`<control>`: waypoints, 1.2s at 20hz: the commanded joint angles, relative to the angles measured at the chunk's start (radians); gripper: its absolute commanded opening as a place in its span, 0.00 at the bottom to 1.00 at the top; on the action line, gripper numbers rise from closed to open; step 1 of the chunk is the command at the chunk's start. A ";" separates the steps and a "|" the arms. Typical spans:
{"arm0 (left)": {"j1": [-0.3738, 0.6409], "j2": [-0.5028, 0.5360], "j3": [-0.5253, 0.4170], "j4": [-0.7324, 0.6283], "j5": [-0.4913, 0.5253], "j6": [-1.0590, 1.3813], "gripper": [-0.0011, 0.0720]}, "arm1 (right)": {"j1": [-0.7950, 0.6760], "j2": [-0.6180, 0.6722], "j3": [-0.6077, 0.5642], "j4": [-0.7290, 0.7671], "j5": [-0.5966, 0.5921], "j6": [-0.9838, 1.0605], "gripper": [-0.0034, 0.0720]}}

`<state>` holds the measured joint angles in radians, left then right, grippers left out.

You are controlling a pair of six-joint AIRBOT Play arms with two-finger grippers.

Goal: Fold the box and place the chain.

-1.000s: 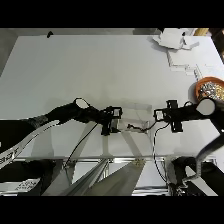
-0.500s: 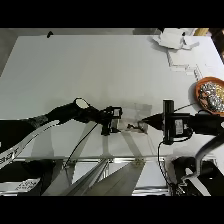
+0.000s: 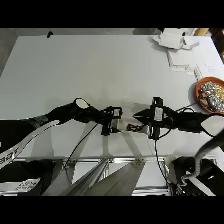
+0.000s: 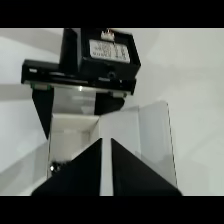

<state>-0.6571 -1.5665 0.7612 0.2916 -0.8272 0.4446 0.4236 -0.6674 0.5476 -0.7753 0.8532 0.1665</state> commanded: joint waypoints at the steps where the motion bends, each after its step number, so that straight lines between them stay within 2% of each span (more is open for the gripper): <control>1: 0.001 0.000 0.000 0.000 0.000 0.000 0.39 | 0.012 0.000 0.001 -0.163 -0.006 0.055 0.22; 4: 0.001 0.000 0.000 0.000 0.000 0.000 0.39 | -0.042 0.050 0.001 -0.407 0.060 0.070 0.22; 6: 0.001 0.000 0.000 0.000 0.000 0.000 0.39 | -0.127 0.043 0.001 -0.488 0.106 0.063 0.30; 7: 0.001 0.000 0.000 0.000 0.000 0.000 0.39 | -0.173 0.036 0.000 -0.509 0.113 0.060 0.31; 13: 0.001 0.000 0.000 0.000 0.000 0.000 0.39 | -0.402 -0.090 0.000 -0.510 0.177 -0.129 0.32; 20: 0.001 0.000 0.000 0.000 0.000 0.000 0.39 | -0.430 -0.363 0.000 -0.507 0.125 -0.264 0.32; 24: 0.001 0.000 0.000 0.000 0.000 0.000 0.39 | -0.430 -0.465 0.000 -0.506 0.094 -0.330 0.32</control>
<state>-0.6567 -1.5669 0.7612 0.2916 -0.8272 0.4450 -0.0029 -1.0580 0.5476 -1.2819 0.9760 -0.1078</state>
